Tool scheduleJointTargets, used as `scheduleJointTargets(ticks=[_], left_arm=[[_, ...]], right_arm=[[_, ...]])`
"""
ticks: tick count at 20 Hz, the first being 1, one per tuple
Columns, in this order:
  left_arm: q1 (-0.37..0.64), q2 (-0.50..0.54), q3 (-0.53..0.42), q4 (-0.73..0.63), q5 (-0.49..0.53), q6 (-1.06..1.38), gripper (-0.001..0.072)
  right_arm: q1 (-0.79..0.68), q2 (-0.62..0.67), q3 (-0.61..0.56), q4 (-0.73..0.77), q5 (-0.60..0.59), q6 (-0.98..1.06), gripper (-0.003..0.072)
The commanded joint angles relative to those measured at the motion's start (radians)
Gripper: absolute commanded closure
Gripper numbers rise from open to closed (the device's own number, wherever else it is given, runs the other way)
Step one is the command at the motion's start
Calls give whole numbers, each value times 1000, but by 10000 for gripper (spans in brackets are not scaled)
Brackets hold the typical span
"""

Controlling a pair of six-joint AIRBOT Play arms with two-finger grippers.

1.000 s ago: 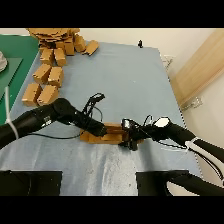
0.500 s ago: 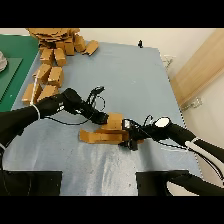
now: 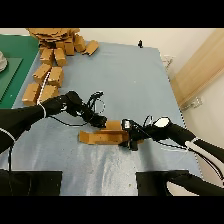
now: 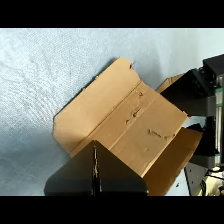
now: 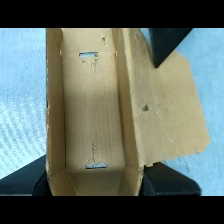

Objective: Fold the box.

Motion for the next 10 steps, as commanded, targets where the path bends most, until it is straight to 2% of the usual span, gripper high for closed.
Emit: scheduleJointTargets(ticks=[1,10], left_arm=[[0,-3,1,3,-20,0,699],[26,0,1,-16,33,61,700]], right_arm=[[0,0,0,1,-2,2,144],[0,0,0,2,-2,1,144]])
